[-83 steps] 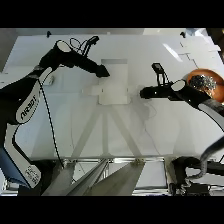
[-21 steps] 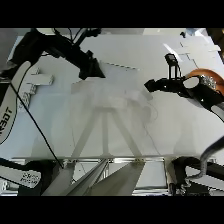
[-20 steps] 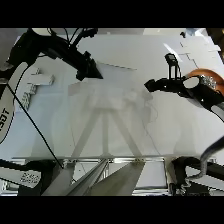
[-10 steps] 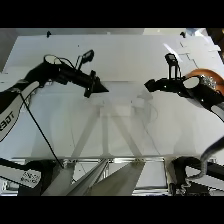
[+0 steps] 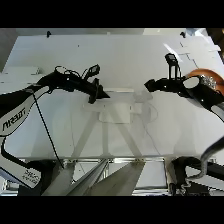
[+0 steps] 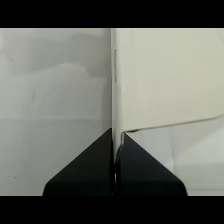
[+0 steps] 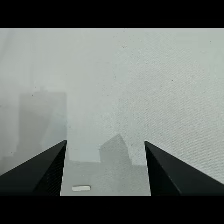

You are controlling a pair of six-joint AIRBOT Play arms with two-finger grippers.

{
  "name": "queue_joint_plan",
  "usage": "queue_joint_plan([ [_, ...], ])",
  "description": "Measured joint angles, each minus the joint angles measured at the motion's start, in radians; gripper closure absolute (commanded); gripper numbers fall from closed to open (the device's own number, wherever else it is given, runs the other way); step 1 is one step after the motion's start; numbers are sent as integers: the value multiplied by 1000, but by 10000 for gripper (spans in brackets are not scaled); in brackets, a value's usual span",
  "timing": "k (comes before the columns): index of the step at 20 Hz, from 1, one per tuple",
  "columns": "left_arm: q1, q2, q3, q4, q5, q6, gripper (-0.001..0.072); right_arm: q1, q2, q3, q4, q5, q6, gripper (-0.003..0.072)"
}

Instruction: Fold the box and place the chain.

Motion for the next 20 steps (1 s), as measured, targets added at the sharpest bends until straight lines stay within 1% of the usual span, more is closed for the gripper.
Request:
queue_joint_plan([
  [5,0,-29,-1,3,16,31,705,0,0,0,0,0,0,154],
  [14,0,-37,0,2,28,38,704,0,0,0,0,0,0,154],
  [20,0,-36,0,-5,70,25,704,0,0,0,0,0,0,154],
])
